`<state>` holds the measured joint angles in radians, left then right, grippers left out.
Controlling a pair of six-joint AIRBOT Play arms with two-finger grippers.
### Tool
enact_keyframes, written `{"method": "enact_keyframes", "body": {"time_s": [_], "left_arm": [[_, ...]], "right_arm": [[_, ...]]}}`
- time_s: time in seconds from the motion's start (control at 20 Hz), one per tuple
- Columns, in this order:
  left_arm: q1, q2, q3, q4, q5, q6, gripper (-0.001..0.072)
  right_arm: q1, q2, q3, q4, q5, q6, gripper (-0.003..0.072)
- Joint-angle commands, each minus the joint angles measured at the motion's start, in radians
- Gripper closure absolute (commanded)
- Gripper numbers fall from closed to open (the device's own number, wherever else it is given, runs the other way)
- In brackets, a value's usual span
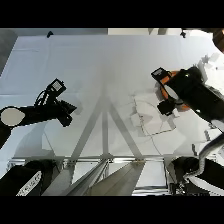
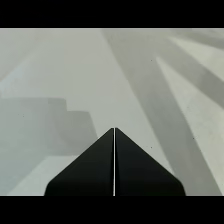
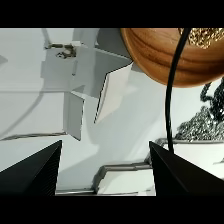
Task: Fold the box and place the chain.
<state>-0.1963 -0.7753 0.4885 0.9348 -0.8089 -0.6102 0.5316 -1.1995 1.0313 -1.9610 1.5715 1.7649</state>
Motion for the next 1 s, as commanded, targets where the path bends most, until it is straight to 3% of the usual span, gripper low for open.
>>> {"method": "enact_keyframes", "body": {"time_s": [0.0, 0.55, 0.7, 0.75, 0.85, 0.9, 0.95], "left_arm": [[-0.001, 0.0, 0.0, 0.0, 0.0, 0.0, 0.07], [-0.001, 0.0, 0.0, 0.0, 0.0, 0.0, 0.07], [-0.001, 0.0, 0.0, 0.0, 0.0, 0.0, 0.07], [-0.001, 0.0, 0.0, 0.0, 0.0, 0.0, 0.07], [-0.001, 0.0, 0.0, 0.0, 0.0, 0.0, 0.07], [-0.001, 0.0, 0.0, 0.0, 0.0, 0.0, 0.07], [-0.001, 0.0, 0.0, 0.0, 0.0, 0.0, 0.07]], "right_arm": [[-0.031, -0.087, -0.001, 0.008, 0.012, 0.082, 0.0085], [-0.078, -0.275, -0.001, -0.048, 0.011, 0.176, 0.0134], [-0.122, -0.292, -0.001, -0.048, 0.013, 0.176, 0.0269], [-0.133, -0.293, -0.001, -0.048, 0.011, 0.176, 0.034], [-0.143, -0.292, -0.001, -0.048, 0.011, 0.175, 0.0572], [-0.142, -0.292, -0.001, -0.047, 0.011, 0.168, 0.0652], [-0.142, -0.292, -0.001, -0.045, 0.011, 0.165, 0.0675]]}}
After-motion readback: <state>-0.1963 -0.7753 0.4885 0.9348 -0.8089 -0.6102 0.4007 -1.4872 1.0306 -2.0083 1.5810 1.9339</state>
